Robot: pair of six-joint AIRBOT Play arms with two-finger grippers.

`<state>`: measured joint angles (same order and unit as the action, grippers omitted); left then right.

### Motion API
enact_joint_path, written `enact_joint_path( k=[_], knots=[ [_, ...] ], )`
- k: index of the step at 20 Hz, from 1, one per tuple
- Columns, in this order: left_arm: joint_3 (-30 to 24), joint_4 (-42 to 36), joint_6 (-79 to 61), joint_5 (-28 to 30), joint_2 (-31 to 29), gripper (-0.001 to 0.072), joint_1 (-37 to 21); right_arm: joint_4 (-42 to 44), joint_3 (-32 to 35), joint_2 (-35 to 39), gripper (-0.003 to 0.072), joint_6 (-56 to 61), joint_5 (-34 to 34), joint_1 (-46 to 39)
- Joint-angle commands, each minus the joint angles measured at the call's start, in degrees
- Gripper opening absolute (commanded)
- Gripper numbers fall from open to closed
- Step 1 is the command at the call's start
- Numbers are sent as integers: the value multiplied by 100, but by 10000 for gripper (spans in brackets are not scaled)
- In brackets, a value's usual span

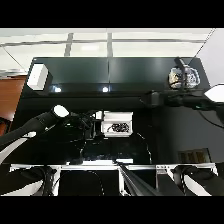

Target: Fold the box and place the chain.

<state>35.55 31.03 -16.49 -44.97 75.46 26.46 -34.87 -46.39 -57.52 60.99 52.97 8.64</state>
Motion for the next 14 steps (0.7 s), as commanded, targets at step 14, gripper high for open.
enact_joint_path(
  k=[14],
  knots=[
    [4, 0, 0, -2, 2, 465, 4, -595, -201, -863, 630, -4564, 826, 1388]
  ],
)
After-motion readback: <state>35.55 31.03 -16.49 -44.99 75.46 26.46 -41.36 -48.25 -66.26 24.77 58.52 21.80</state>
